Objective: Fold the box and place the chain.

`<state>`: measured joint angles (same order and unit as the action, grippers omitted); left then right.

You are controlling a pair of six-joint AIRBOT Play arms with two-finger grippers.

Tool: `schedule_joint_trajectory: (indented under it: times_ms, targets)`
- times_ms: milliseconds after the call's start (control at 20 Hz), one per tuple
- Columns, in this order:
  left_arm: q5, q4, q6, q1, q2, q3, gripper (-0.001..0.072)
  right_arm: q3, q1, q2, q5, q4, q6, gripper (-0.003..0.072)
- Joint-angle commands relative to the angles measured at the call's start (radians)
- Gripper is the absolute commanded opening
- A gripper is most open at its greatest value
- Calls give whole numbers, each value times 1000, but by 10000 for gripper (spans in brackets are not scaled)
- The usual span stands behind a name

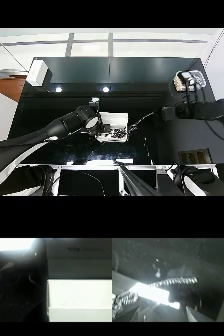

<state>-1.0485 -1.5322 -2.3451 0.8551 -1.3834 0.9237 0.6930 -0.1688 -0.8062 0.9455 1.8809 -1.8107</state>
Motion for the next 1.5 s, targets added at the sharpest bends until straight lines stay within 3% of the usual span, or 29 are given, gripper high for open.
schedule_joint_trajectory:
  times_ms: [0, 100, 200, 400, 900, 1000, 1100, 1150, 1200, 1300, 1450]
  targets:
    - [2, 0, 0, 0, 0, 0, 31, -176, -70, -1, -283, 104, -327, 702]
    - [5, 0, 0, 0, 0, 0, 31, -216, -167, -16, -300, 140, -611, 700]
    - [19, 1, 0, 0, 0, 0, 31, -230, -227, -77, -304, 255, -735, 693]
    - [17, 1, 0, 0, 0, 0, 31, -230, -317, -200, -319, 292, -1038, 693]
    - [15, 0, 0, 0, 0, 0, 31, -230, -312, -300, -386, 298, -1116, 691]
    - [15, 0, 0, 0, 0, 0, 30, -230, -311, -309, -389, 302, -1115, 534]
    - [15, 1, 0, 0, 0, 0, 31, -230, -311, -314, -393, 304, -1114, 531]
    - [15, 1, 0, 0, 0, 0, 31, -230, -311, -314, -392, 304, -1111, 447]
    - [15, 1, 0, 0, 0, 0, 31, -230, -310, -314, -393, 304, -1093, 286]
    - [14, 1, 0, 0, 0, 0, 31, -224, -309, -312, -386, 292, -1055, 58]
    - [6, 1, 0, 0, 0, 0, 30, -203, -287, -291, -359, 232, -938, 26]
